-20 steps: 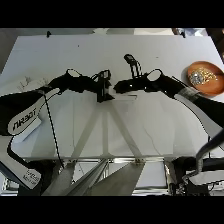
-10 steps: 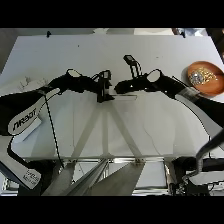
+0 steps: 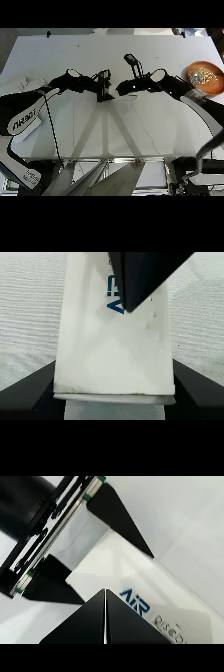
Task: Fold the box and place the chain.
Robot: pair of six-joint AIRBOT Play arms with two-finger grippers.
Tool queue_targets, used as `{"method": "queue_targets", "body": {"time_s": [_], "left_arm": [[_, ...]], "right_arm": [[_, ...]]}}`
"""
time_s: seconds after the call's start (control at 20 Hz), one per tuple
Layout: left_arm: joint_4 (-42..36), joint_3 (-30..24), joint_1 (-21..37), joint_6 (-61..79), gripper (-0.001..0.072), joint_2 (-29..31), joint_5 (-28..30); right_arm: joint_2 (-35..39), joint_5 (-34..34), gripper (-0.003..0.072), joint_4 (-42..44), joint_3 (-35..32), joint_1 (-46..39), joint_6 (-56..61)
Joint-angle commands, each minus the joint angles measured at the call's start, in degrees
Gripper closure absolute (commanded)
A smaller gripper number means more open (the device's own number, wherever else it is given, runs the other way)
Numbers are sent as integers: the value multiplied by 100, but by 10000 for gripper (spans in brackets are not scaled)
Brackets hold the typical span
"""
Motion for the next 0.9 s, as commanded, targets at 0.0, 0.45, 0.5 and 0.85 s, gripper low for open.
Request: {"method": "queue_targets", "body": {"time_s": [0.0, 0.45, 0.5, 0.85], "left_arm": [[2, 2, 0, -4, 430, 2, 0], [2, 2, 0, -4, 430, 2, 0], [2, 2, 0, -2, 430, 2, 0], [2, 2, 0, -2, 430, 2, 0]], "right_arm": [[247, 199, 672, 306, -297, -260, -553], [476, 238, 672, 275, -1073, -885, -1016], [413, 212, 672, 240, -1115, -885, -1016], [275, 92, 670, 264, -1126, -885, -1016]]}}
